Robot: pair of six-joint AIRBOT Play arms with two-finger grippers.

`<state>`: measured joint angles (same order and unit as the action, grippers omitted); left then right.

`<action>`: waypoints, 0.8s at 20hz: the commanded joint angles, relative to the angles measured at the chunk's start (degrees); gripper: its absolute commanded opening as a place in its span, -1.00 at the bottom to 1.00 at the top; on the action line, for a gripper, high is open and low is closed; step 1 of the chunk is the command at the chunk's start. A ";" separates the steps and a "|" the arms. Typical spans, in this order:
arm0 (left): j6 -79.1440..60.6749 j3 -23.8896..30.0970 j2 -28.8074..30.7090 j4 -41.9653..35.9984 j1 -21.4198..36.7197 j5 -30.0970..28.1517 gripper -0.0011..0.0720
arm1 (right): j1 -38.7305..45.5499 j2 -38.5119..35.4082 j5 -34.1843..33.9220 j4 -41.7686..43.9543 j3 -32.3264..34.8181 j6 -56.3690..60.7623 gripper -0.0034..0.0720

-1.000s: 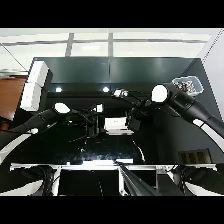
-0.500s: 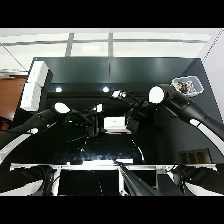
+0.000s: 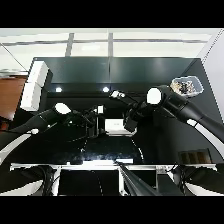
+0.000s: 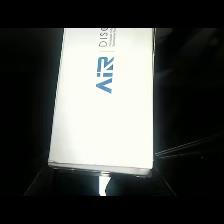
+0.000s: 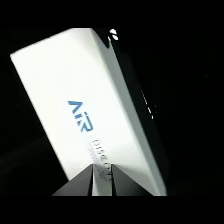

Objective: Fold the box and place the chain.

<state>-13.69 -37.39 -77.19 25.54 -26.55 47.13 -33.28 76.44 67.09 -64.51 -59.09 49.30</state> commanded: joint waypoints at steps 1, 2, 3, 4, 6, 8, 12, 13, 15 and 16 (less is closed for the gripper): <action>0.20 -0.04 -0.02 -0.07 0.02 -0.20 -0.37 | 1.05 -1.25 1.90 -0.04 0.00 1.81 -0.53; 0.20 -0.04 -0.02 -0.07 0.02 -0.20 -0.37 | 1.95 -2.58 2.91 -0.04 -0.02 3.10 -0.53; 0.20 -0.04 -0.02 -0.04 0.02 -0.20 -0.37 | 3.19 -4.13 4.22 -0.04 -0.02 4.66 -0.53; 0.20 -0.04 -0.02 -0.07 0.02 -0.20 -0.37 | 4.81 -5.86 5.75 -0.02 0.00 6.51 -0.60; 0.20 -0.04 -0.02 -0.07 0.02 -0.20 -0.37 | 9.51 -8.76 9.38 0.59 0.15 12.46 -0.61; 0.20 -0.04 -0.02 -0.07 0.02 -0.20 -0.37 | 14.71 -9.79 11.67 5.97 1.97 15.32 -0.86; 0.20 -0.04 -0.02 -0.04 0.02 -0.20 -0.37 | 19.06 -9.29 0.70 30.67 13.84 16.55 -0.86; 0.20 -0.04 -0.02 -0.04 0.02 -0.20 -0.37 | 18.23 -8.22 -1.68 36.06 16.15 16.39 -0.86; 0.20 -0.04 -0.02 -0.04 0.02 -0.20 -0.37 | 15.30 -4.96 -3.85 41.24 17.53 15.58 -0.86; 0.20 -0.04 -0.02 -0.04 0.02 -0.20 -0.37 | 13.84 -3.39 -4.24 42.42 17.53 15.34 -0.86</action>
<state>-13.47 -37.39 -77.17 25.47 -26.55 46.96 -17.52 70.11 66.83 -33.06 -44.53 64.58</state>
